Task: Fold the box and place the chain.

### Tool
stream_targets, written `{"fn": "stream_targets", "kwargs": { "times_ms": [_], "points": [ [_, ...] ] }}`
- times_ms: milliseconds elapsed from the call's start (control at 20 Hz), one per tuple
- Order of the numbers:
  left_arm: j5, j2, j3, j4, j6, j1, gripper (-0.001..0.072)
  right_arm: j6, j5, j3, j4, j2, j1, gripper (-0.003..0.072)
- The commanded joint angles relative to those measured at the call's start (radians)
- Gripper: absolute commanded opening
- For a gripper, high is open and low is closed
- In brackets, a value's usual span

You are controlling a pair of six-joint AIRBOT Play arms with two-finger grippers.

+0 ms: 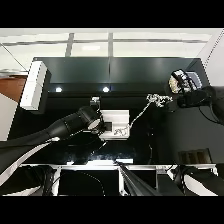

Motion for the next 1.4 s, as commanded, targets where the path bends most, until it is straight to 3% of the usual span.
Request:
{"fn": "stream_targets", "kwargs": {
  "times_ms": [0, 250, 450, 500, 750, 800, 950, 1000, 1050, 1350],
  "points": [
    [-0.001, 0.001, 0.001, 0.0, 0.0, -0.001, 0.0032, -0.131, 0.279, -0.037, -0.082, -0.092, -0.024, 0.0717],
    [-0.001, 0.001, 0.001, 0.0, 0.0, -0.001, 0.0032, 0.026, 0.425, -0.036, -0.071, -0.193, -0.048, 0.0708],
    [-0.001, 0.001, 0.001, 0.0, 0.0, -0.001, 0.0032, 0.102, 0.42, -0.035, -0.071, -0.23, -0.091, 0.07],
    [-0.001, 0.001, 0.001, 0.0, -0.001, -0.001, 0.0032, 0.104, 0.42, -0.035, -0.063, -0.232, -0.096, 0.0602],
    [0.0, 0.001, 0.001, 0.0, -0.001, -0.001, 0.0032, 0.106, 0.423, -0.035, 0.006, -0.256, -0.098, 0.059],
    [-0.001, 0.001, 0.001, 0.0, 0.0, -0.001, 0.0032, 0.106, 0.42, -0.035, 0.022, -0.259, -0.098, 0.0524],
    [-0.001, 0.001, 0.001, 0.0, 0.0, -0.001, 0.0032, 0.105, 0.378, -0.034, 0.056, -0.259, -0.098, 0.0147],
    [-0.001, 0.001, 0.001, 0.0, 0.0, -0.001, 0.0032, 0.105, 0.351, -0.034, 0.056, -0.259, -0.098, 0.0059],
    [0.0, 0.001, 0.001, 0.0, 0.0, -0.001, 0.0032, 0.105, 0.311, -0.027, 0.056, -0.259, -0.098, 0.0025],
    [0.0, 0.001, 0.001, 0.0, 0.0, -0.001, 0.0032, 0.105, 0.072, 0.127, 0.06, -0.156, -0.098, 0.0025]
  ]
}}
